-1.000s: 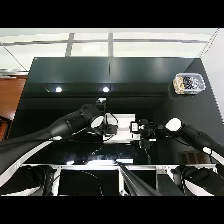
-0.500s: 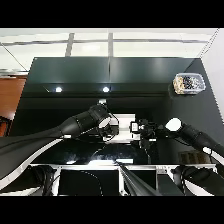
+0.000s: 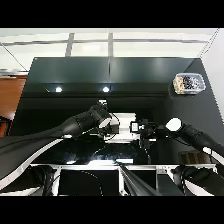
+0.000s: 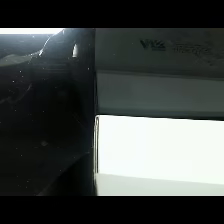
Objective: Fold the box and place the chain.
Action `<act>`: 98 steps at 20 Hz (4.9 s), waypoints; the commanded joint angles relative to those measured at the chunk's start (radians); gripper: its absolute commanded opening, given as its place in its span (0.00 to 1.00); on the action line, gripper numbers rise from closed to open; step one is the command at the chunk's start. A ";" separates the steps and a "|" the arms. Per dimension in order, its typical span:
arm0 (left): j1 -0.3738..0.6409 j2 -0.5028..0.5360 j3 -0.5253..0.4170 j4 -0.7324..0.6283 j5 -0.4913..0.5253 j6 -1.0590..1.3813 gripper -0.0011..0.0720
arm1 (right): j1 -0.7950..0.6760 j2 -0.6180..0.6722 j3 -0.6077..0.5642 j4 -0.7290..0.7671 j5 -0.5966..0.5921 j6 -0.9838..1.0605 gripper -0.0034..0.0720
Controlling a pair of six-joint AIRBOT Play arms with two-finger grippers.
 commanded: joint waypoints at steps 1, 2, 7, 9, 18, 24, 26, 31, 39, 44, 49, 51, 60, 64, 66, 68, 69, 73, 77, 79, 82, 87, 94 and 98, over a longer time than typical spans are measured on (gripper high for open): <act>0.000 0.000 0.001 -0.003 0.005 -0.002 0.06 | 0.000 -0.001 -0.001 0.002 0.000 0.001 0.38; 0.000 0.000 0.001 -0.005 0.005 -0.002 0.26 | -0.001 -0.001 -0.001 0.002 0.000 0.001 0.38; 0.000 -0.001 0.002 -0.011 -0.004 -0.001 0.50 | -0.001 -0.001 -0.001 0.002 0.000 0.001 0.38; 0.000 -0.001 0.002 -0.011 -0.003 0.000 0.26 | 0.000 -0.001 -0.001 0.002 0.000 0.001 0.38; 0.000 0.000 0.002 -0.003 -0.001 0.060 0.05 | -0.001 0.001 0.000 -0.006 0.000 0.005 0.40; 0.001 0.000 0.002 0.001 -0.004 0.080 0.05 | -0.001 0.104 0.017 -0.148 0.028 0.210 0.94; 0.001 0.000 0.002 0.001 -0.010 0.082 0.05 | -0.001 0.153 0.017 -0.251 0.083 0.242 0.94; 0.001 0.000 0.002 0.000 -0.008 0.082 0.05 | -0.001 0.166 0.017 -0.271 0.078 0.245 0.93; 0.001 0.000 0.002 -0.003 -0.006 0.082 0.05 | 0.000 0.149 0.016 -0.113 0.072 0.246 0.23; 0.001 0.000 0.002 -0.003 0.002 0.082 0.05 | 0.028 0.117 0.016 0.035 0.046 0.245 0.23; 0.001 0.000 0.002 -0.003 0.002 0.082 0.05 | 0.074 0.061 0.016 0.039 -0.010 0.246 0.23; 0.001 0.000 0.002 -0.003 0.002 0.082 0.05 | 0.072 0.061 0.016 0.039 -0.034 0.246 0.23; 0.001 0.000 0.002 -0.003 0.002 0.082 0.05 | 0.072 0.061 0.016 0.039 -0.037 0.281 0.31; 0.001 0.000 0.002 -0.003 0.001 0.082 0.05 | 0.072 0.063 0.017 0.016 -0.045 0.308 0.09; 0.001 0.000 0.002 -0.003 0.001 0.082 0.05 | 0.068 0.098 0.021 -0.071 -0.043 0.483 0.06; 0.001 0.000 0.002 -0.003 0.000 0.082 0.05 | -0.005 0.161 0.054 -0.246 0.040 0.799 0.06; 0.001 0.000 0.002 -0.003 0.001 0.082 0.05 | -0.072 0.191 0.075 -0.323 0.111 0.935 0.06; 0.001 0.000 0.002 -0.003 0.001 0.082 0.05 | -0.462 0.272 0.067 -0.413 0.246 1.380 0.06; 0.001 0.000 0.002 -0.003 0.001 0.082 0.05 | -0.676 0.253 -0.050 -0.266 0.270 1.487 0.06; 0.001 0.000 0.002 -0.003 0.001 0.082 0.05 | -0.654 0.220 -0.103 -0.193 0.287 1.430 0.06; 0.004 0.000 0.002 -0.003 0.001 0.082 0.05 | -0.571 0.117 -0.117 -0.110 0.342 1.337 0.06; 0.005 0.000 0.002 -0.003 0.001 0.082 0.05 | -0.463 -0.014 -0.114 0.214 0.425 1.072 0.06; 0.005 0.000 0.002 -0.003 0.000 0.082 0.05 | -0.417 -0.016 -0.009 0.219 0.525 0.997 0.22; 0.005 0.000 0.002 -0.003 0.001 0.082 0.05 | -0.393 -0.016 0.041 0.191 0.567 1.052 0.87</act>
